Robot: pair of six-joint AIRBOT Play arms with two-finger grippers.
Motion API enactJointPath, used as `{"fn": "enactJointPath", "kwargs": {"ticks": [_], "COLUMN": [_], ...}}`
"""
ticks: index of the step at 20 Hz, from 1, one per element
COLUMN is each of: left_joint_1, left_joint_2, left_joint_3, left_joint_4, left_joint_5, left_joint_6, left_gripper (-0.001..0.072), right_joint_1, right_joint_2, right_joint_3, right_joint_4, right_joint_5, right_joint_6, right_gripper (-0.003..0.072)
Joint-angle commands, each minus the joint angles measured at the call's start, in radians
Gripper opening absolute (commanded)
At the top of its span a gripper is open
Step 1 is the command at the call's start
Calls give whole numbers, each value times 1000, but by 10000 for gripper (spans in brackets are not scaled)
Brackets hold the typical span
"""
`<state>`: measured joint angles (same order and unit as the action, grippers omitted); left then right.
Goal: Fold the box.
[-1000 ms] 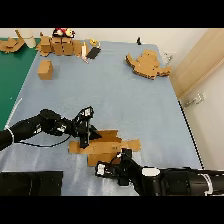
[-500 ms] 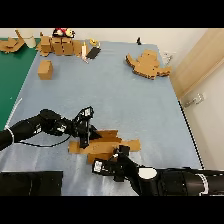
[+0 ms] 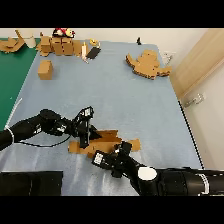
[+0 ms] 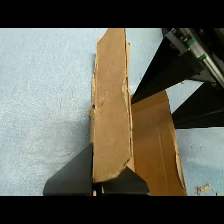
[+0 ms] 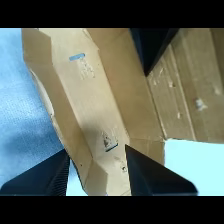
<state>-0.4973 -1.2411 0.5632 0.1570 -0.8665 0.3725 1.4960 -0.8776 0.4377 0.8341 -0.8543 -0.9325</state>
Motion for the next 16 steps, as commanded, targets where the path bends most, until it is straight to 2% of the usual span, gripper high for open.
{"fn": "enactJointPath", "kwargs": {"ticks": [1, 5, 9, 14, 16], "left_joint_1": [-1, -1, -1, -1, -1], "left_joint_2": [1, 1, 1, 1, 1], "left_joint_3": [1, 1, 1, 1, 1], "left_joint_4": [0, 0, 0, 0, 0], "left_joint_5": [0, 0, 0, 0, 0], "left_joint_6": [0, 0, 0, 0, 0], "left_gripper": [14, 14, 14, 14, 14], "right_joint_1": [0, -50, -113, -255, -285], "right_joint_2": [0, 20, 89, 175, 206], "right_joint_3": [2, 1, -5, -91, -95], "right_joint_4": [-9, -14, 62, 161, 196], "right_joint_5": [-10, 1, 24, 197, 200], "right_joint_6": [-31, -69, -254, -377, -434], "right_gripper": [720, 720, 720, 720, 720]}}
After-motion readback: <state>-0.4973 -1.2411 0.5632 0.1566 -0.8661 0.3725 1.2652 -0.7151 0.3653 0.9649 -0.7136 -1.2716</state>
